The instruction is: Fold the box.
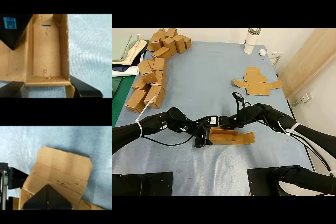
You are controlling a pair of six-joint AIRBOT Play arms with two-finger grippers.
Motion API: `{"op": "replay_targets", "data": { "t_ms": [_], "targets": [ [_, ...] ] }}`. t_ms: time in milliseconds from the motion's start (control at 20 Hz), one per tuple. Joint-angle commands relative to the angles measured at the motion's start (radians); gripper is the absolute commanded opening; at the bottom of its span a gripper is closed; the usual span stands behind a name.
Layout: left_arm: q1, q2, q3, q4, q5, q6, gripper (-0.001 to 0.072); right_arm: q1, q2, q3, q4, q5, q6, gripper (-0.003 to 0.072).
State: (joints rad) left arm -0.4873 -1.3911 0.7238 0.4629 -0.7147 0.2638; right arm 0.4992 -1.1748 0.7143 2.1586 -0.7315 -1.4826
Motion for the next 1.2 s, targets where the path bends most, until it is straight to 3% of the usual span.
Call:
{"op": "replay_targets", "data": {
  "t_ms": [0,300,550,750,950,1000,1150],
  "targets": [
    [0.001,0.0,0.0,0.0,0.0,0.0,0.0528,0.001,-0.009,0.001,-0.008,-0.002,-0.02,0.0005],
    [0.001,0.0,0.0,0.0,0.0,0.0,0.0528,-0.001,0.013,0.067,-0.06,-0.028,-0.03,0.0004],
    [0.001,0.0,0.0,0.0,0.0,0.0,0.0528,-0.001,0.122,0.156,-0.203,-0.122,-0.028,0.0005],
    [0.001,0.0,0.0,0.0,-0.001,0.0,0.0528,0.002,0.25,0.144,-0.359,-0.317,-0.046,0.0004],
    [0.001,0.0,0.0,0.0,0.0,0.0,0.0528,0.042,0.383,0.032,-0.319,-0.502,-0.356,0.0006],
    [0.001,0.0,0.0,0.0,0.0,0.0,0.0529,0.067,0.407,-0.004,-0.321,-0.534,-0.42,0.0089],
    [0.001,0.0,0.0,0.0,0.0,0.0,0.0528,0.106,0.425,-0.088,-0.408,-0.472,-0.605,0.0474]
  ]
}}
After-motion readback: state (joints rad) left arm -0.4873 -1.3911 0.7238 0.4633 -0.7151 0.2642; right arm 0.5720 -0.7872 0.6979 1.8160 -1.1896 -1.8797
